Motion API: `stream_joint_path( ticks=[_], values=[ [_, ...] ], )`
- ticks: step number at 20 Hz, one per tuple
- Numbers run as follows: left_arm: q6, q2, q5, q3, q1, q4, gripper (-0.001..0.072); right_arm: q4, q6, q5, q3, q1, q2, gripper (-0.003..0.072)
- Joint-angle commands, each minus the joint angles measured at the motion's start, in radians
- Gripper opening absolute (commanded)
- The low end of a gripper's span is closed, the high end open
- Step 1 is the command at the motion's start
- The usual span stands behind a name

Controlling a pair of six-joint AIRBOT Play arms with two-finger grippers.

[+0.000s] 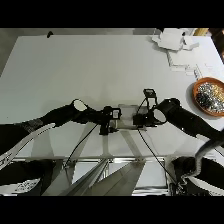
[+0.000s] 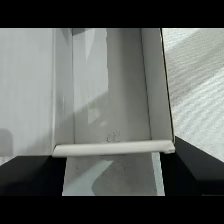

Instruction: Fold the box and place the chain.

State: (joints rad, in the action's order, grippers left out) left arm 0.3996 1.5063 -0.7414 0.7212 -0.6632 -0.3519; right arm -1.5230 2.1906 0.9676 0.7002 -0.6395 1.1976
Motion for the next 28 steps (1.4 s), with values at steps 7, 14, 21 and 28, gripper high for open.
stream_joint_path(
  ticks=[7, 14, 21, 28],
  values=[
    [0.000, 0.000, 0.000, 0.000, 0.001, 0.000, 0.0254, -0.048, 0.064, 0.040, 0.022, -0.037, 0.042, 0.0351],
    [0.000, 0.000, 0.000, 0.000, 0.001, 0.000, 0.0254, -0.047, 0.065, 0.032, 0.022, -0.053, 0.054, 0.0151],
    [0.000, 0.000, 0.000, 0.000, 0.001, 0.000, 0.0254, -0.047, 0.064, 0.039, 0.022, -0.053, 0.054, 0.0018],
    [0.000, 0.000, 0.000, 0.000, 0.001, 0.000, 0.0254, -0.047, 0.064, 0.040, 0.022, -0.053, 0.053, 0.0146]
  ],
)
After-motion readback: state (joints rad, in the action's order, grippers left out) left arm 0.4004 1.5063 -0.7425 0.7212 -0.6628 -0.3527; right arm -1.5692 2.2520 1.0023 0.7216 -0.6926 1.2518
